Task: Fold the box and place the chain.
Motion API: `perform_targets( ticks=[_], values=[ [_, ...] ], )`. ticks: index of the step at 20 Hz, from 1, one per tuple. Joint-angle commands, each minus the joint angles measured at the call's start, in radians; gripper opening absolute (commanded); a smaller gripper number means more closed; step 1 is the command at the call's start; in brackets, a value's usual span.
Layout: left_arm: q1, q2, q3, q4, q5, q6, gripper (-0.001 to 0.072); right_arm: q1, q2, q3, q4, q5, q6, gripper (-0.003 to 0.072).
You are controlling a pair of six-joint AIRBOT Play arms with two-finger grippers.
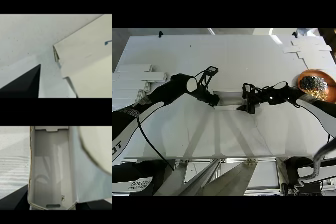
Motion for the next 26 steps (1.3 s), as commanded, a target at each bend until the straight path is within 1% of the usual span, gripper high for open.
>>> perform_targets(
  ticks=[1, 5, 8, 11, 13, 17, 19, 21, 22, 23, 24, 25, 26],
  values=[
    [-0.057, 0.001, 0.035, 0.133, -0.072, -0.208, 0.0376, -0.001, 0.001, 0.000, -0.005, -0.002, -0.001, 0.0377],
    [-0.105, 0.000, 0.043, 0.136, -0.064, -0.403, 0.0376, -0.001, 0.001, 0.000, -0.005, -0.002, -0.001, 0.0377],
    [-0.124, -0.001, 0.043, 0.178, -0.087, -0.584, 0.0375, -0.001, 0.001, 0.000, -0.005, -0.002, -0.001, 0.0377],
    [-0.145, -0.002, 0.043, 0.218, -0.086, -0.711, 0.0374, -0.001, 0.001, 0.000, -0.005, -0.002, -0.001, 0.0377],
    [-0.164, -0.009, 0.043, 0.263, -0.095, -0.751, 0.0373, -0.001, 0.001, 0.000, -0.005, -0.002, -0.001, 0.0377],
    [-0.172, -0.071, 0.086, 0.262, -0.188, -0.743, 0.0373, -0.001, 0.001, 0.000, -0.005, -0.002, -0.001, 0.0377],
    [-0.172, -0.089, 0.109, 0.262, -0.187, -0.744, 0.0370, 0.000, 0.001, 0.000, -0.005, -0.002, -0.001, 0.0377],
    [-0.172, -0.093, 0.125, 0.262, -0.177, -0.744, 0.0263, -0.001, 0.001, 0.000, -0.005, -0.002, -0.001, 0.0377],
    [-0.172, -0.093, 0.128, 0.262, -0.164, -0.744, 0.0239, 0.000, 0.001, 0.000, -0.005, -0.002, -0.001, 0.0377],
    [-0.172, -0.093, 0.128, 0.262, -0.151, -0.745, 0.0182, -0.001, 0.001, 0.000, -0.005, -0.002, -0.001, 0.0377],
    [-0.172, -0.095, 0.128, 0.257, -0.142, -0.746, 0.0072, -0.001, 0.001, 0.000, -0.005, -0.002, -0.001, 0.0377],
    [-0.172, -0.097, 0.128, 0.252, -0.134, -0.745, 0.0008, 0.000, 0.001, 0.000, -0.005, -0.002, -0.001, 0.0377],
    [-0.172, -0.099, 0.128, 0.242, -0.135, -0.744, 0.0007, -0.001, 0.001, 0.000, -0.005, -0.002, -0.001, 0.0377]
  ],
)
